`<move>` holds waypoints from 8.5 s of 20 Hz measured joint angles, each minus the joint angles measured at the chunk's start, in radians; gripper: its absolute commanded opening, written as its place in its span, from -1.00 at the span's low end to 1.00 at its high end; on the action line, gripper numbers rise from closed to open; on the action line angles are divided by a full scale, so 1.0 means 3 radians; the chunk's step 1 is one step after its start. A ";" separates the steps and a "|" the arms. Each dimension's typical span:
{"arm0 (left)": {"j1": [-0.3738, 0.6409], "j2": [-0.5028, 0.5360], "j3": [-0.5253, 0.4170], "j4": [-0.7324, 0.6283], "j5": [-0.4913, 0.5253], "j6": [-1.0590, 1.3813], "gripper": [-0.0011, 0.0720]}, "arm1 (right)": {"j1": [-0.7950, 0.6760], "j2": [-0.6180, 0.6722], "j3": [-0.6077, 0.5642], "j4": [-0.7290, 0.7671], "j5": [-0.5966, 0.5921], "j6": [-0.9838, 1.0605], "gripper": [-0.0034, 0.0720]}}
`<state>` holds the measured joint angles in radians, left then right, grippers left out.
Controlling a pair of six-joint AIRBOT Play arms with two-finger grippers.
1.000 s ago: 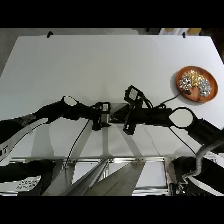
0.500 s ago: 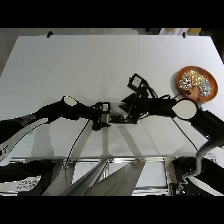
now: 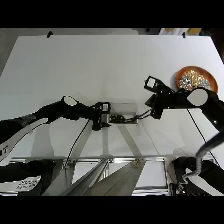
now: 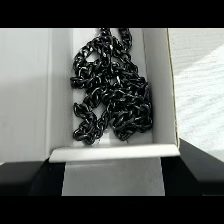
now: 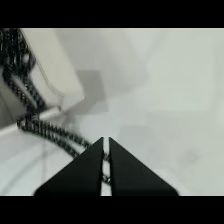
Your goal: Fold the box and place the chain.
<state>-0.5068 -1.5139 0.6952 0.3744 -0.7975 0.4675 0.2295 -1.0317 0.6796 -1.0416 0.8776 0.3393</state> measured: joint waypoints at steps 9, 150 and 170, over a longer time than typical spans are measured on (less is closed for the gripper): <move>0.0000 0.0000 0.0001 0.0000 0.0001 0.0000 -0.55 | 0.0092 -0.0731 -0.0117 0.0134 -0.0083 -0.0898 -0.32; 0.0000 0.0000 0.0000 -0.0001 0.0000 0.0001 -0.55 | 0.1389 0.0084 -0.0429 0.2131 -0.1188 -0.0397 -0.30; 0.0000 0.0000 0.0001 0.0000 0.0001 0.0000 -0.55 | -0.0182 -0.0197 -0.0043 0.0954 -0.0055 -0.1012 0.07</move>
<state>-0.5068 -1.5139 0.6956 0.3744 -0.7971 0.4675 0.1749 -1.0908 0.6666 -0.7555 0.8612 0.0357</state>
